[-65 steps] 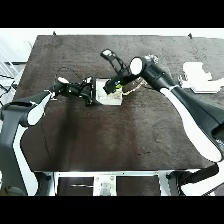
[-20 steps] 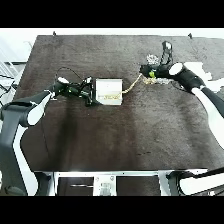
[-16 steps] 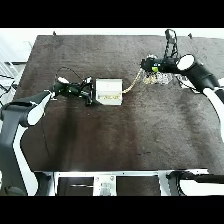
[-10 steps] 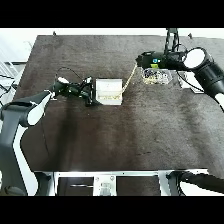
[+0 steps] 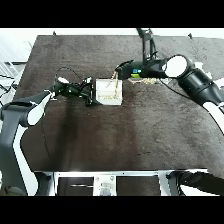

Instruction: Fold the box and place the chain.

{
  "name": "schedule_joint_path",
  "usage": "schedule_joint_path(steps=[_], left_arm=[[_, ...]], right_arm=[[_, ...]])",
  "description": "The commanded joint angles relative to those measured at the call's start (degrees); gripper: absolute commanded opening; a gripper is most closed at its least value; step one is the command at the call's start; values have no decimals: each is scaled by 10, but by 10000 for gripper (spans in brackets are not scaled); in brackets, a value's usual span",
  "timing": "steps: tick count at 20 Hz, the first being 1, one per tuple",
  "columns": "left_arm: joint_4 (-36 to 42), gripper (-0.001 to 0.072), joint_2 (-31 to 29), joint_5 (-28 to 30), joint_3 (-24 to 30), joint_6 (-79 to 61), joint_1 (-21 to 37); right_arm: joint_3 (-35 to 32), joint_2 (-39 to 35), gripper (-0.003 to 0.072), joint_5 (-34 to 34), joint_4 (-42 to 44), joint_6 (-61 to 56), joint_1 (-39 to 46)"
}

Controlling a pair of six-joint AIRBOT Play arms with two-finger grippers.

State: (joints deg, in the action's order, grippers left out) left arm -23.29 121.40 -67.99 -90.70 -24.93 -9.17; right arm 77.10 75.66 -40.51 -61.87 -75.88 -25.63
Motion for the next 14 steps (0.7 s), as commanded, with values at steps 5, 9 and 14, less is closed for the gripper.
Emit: schedule_joint_path(steps=[5, 9, 14], left_arm=[[0, 428, 0, 0, 0, 0, 0], [0, 428, 0, 0, 0, 0, 0], [0, 428, 0, 0, 0, 0, 0]], right_arm=[[-44, 83, 10, 84, 15, -6, -60], [-52, 160, 10, 131, 14, -5, -62], [-53, 159, 405, 139, 3, -3, -28]])
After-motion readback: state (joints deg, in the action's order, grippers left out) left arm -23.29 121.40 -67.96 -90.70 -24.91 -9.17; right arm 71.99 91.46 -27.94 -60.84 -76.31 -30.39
